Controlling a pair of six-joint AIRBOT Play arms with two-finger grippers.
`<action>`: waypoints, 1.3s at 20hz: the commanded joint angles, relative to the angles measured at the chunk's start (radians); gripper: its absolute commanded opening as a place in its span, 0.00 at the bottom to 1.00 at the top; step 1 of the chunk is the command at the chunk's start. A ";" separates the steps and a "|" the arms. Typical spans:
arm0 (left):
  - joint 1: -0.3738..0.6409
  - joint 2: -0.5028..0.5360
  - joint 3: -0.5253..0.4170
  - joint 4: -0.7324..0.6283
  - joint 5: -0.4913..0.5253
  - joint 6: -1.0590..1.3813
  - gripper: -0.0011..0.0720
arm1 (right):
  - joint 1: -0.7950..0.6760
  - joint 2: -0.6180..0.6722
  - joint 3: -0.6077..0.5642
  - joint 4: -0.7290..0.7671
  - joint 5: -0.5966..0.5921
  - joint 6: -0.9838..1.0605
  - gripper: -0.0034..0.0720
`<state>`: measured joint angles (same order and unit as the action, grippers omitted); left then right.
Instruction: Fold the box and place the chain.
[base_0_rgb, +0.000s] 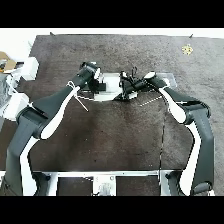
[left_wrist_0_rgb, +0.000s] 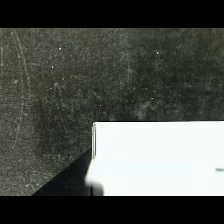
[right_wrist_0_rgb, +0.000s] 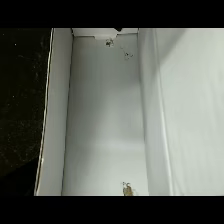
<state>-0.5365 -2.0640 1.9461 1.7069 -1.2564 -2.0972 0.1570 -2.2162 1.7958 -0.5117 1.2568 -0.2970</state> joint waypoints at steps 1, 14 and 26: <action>-0.009 -0.001 0.001 0.006 0.017 0.009 0.04 | 0.000 0.001 0.001 0.000 0.000 -0.001 0.62; -0.005 0.002 0.072 -0.020 -0.072 0.031 0.51 | 0.000 0.001 0.001 0.000 0.000 -0.001 0.62; 0.026 0.167 0.101 -0.056 -0.030 0.737 0.51 | 0.000 0.001 0.001 0.000 0.000 -0.001 0.62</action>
